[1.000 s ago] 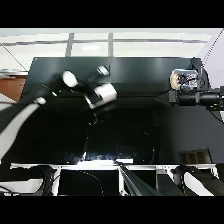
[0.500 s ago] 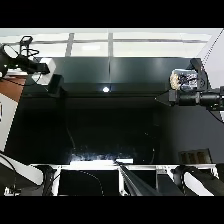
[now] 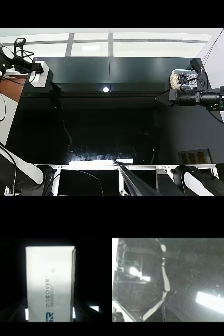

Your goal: Fold the box and place the chain.

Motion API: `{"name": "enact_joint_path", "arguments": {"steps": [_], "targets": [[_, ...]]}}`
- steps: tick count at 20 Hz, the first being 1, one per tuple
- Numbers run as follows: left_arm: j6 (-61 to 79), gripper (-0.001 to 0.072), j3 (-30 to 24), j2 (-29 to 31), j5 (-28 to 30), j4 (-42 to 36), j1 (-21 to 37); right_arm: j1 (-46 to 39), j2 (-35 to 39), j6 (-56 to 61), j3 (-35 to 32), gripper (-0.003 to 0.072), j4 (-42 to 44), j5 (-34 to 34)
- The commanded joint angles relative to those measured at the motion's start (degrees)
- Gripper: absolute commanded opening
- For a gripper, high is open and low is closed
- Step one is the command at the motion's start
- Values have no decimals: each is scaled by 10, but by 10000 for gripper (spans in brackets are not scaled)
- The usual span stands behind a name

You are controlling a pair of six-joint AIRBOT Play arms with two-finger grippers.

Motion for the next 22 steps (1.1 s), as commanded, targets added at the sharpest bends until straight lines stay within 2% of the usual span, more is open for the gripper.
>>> {"name": "enact_joint_path", "arguments": {"steps": [1, 3, 4, 5, 6, 7, 8, 9, 10, 14, 16, 17, 19, 20, 22], "targets": [[-8, 716, 80, 21, -110, -28, -3, 0, 0, 1, 0, 28, 0, 0], [-17, 713, 80, 76, -149, -76, -2, 0, 1, -17, 2, 28, -1, 3], [-52, 703, 72, 107, -177, -75, -3, -3, 3, -21, 9, 28, -2, 2], [-87, 585, 59, 136, -210, -75, -4, -9, 3, -21, 22, 28, -3, 2], [-107, 320, 34, 170, -247, -78, -4, -15, 3, -17, 40, 30, -7, 3], [-109, 212, 5, 204, -276, -83, -7, -17, 5, -7, 64, 31, -20, 12], [-122, 201, -40, 248, -282, -83, -12, -17, 9, -4, 86, 31, -34, 29], [-122, 74, -96, 299, -262, -86, -19, -17, 20, -3, 106, 30, -45, 49], [-119, 26, -169, 364, -214, -92, -30, -17, 39, 3, 117, 31, -61, 54], [-115, 25, -506, 642, -4, -97, -98, -13, 153, 43, 100, 31, -168, 8], [-116, 25, -661, 761, 59, -97, -132, -2, 211, 83, 46, 31, -230, -72], [-142, 25, -730, 811, 72, -97, -143, 3, 231, 92, 8, 31, -243, -112], [-159, 26, -827, 884, 57, -97, -143, 17, 243, 92, -78, 32, -250, -164], [-152, 26, -858, 913, 48, -96, -143, 27, 243, 92, -120, 33, -255, -187], [-145, 27, -887, 970, 48, -94, -144, 40, 243, 92, -168, 35, -261, -217]]}}
